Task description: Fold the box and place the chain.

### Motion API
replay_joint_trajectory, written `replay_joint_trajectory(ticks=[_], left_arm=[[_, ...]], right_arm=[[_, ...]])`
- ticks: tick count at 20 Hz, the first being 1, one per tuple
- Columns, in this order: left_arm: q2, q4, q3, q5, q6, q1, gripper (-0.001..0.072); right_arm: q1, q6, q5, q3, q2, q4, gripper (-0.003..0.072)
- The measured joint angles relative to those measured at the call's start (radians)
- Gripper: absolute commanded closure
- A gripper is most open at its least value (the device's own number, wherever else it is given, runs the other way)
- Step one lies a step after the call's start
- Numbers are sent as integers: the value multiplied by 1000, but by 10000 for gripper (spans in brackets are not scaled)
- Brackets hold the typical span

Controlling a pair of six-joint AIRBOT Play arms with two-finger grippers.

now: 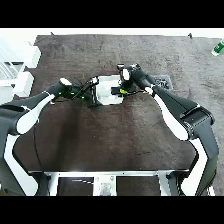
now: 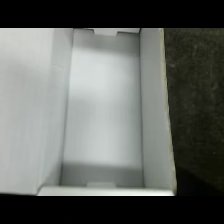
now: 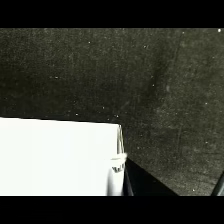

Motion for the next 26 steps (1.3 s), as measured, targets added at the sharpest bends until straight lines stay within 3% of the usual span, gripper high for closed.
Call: replay_joint_trajectory(ticks=[3,6,9,11,12,13,20,26], left_arm=[[0,2,0,-3,2,0,244],[0,3,0,-4,2,0,245],[0,3,0,-4,1,0,244],[0,3,0,-3,2,0,244],[0,4,0,-3,2,0,244],[0,5,0,-2,2,2,244],[0,4,0,-1,2,2,244],[0,3,0,-1,2,2,244]], right_arm=[[3,3,5,0,-2,7,517],[3,6,10,0,-2,14,642],[3,10,11,0,-2,16,658],[3,5,11,0,-2,18,567],[3,5,12,0,-2,21,371],[3,2,19,0,-2,21,245],[-3,-76,31,-1,45,23,251],[-21,-170,21,-1,210,-14,250]])
